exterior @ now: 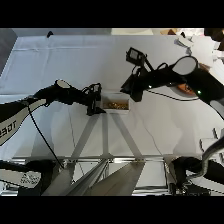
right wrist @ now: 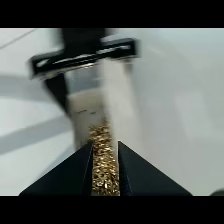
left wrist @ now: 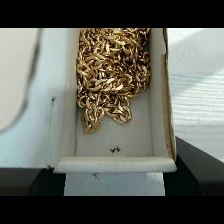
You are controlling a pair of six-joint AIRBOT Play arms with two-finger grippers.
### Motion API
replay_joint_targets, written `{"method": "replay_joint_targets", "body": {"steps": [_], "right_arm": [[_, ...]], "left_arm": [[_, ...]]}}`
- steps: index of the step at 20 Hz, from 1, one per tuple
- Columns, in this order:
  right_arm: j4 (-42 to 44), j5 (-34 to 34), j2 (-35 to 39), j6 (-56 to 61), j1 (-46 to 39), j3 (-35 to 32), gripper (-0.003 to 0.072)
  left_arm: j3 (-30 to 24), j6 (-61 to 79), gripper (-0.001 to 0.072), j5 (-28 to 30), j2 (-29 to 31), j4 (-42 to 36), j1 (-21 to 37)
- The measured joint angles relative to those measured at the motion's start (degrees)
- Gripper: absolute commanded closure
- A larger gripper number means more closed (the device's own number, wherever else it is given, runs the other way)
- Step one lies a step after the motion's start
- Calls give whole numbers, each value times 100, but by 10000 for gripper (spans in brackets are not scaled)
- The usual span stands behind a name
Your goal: Fold the box and place the chain.
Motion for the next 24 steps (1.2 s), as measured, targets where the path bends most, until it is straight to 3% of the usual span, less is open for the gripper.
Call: {"method": "replay_joint_targets", "body": {"steps": [5, 10, 17, 24], "right_arm": [[-442, 542, -1342, 1720, 9, 1213, 514], [-492, 1078, -2085, 2098, 11, 1541, 480], [-151, 1867, -2258, 1189, 146, 1609, 464], [-389, 1443, -1991, 348, 627, 1388, 452]], "left_arm": [[0, 0, 384, -2, 0, 0, 0], [0, 0, 384, -2, 0, 0, 0], [0, 2, 384, 0, 0, 0, 0], [0, 0, 384, -2, 0, 0, 0]]}}
